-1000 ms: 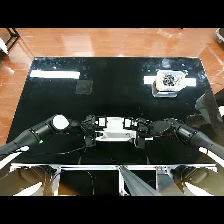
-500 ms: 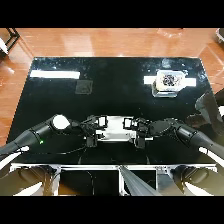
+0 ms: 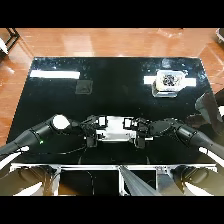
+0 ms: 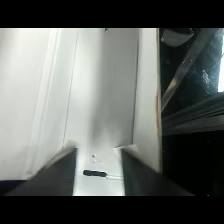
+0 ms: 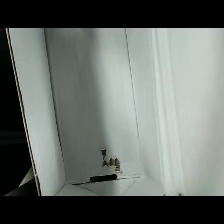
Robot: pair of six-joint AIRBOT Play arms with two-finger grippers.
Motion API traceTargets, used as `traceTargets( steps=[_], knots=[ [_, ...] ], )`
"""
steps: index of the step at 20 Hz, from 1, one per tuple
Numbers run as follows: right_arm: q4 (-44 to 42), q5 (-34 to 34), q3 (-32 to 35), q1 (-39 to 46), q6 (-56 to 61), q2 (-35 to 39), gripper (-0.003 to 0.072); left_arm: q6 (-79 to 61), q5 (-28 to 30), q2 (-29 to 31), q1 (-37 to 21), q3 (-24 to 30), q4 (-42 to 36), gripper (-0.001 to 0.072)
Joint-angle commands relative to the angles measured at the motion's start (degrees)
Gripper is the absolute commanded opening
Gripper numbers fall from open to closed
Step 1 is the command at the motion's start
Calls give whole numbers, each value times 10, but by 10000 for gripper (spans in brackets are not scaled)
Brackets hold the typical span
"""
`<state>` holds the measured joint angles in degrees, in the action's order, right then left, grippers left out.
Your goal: Fold the box and place the chain.
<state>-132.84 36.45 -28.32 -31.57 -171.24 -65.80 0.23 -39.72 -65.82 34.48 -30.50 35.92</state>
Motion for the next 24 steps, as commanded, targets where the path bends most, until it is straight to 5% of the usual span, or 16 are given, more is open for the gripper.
traceTargets(
  steps=[1, 3, 4, 8, 10, 16, 20, 24],
  knots=[
    [0, 0, 0, 0, 0, 0, 188, 0, 1, 0, 0, 0, 2, 374],
    [0, 0, 0, 0, 0, 0, 188, 5, -8, 4, 0, -1, 12, 59],
    [0, 0, 0, 0, 0, 0, 188, 35, -40, 16, -2, -7, 40, 22],
    [0, -3, 0, 0, 0, 0, 187, 339, -146, 119, -43, -25, 302, 22],
    [0, -2, 0, 0, 0, 0, 188, 456, -196, 168, -111, -25, 331, 23],
    [0, -2, 0, -1, 0, 0, 188, 557, -287, 185, -360, 15, 137, 22],
    [0, -2, 0, -1, 0, 0, 188, 698, -226, 142, -396, 90, 112, 22],
    [0, -2, 0, -1, 0, 0, 188, 658, -192, 70, -374, 108, 12, 20]
  ],
)
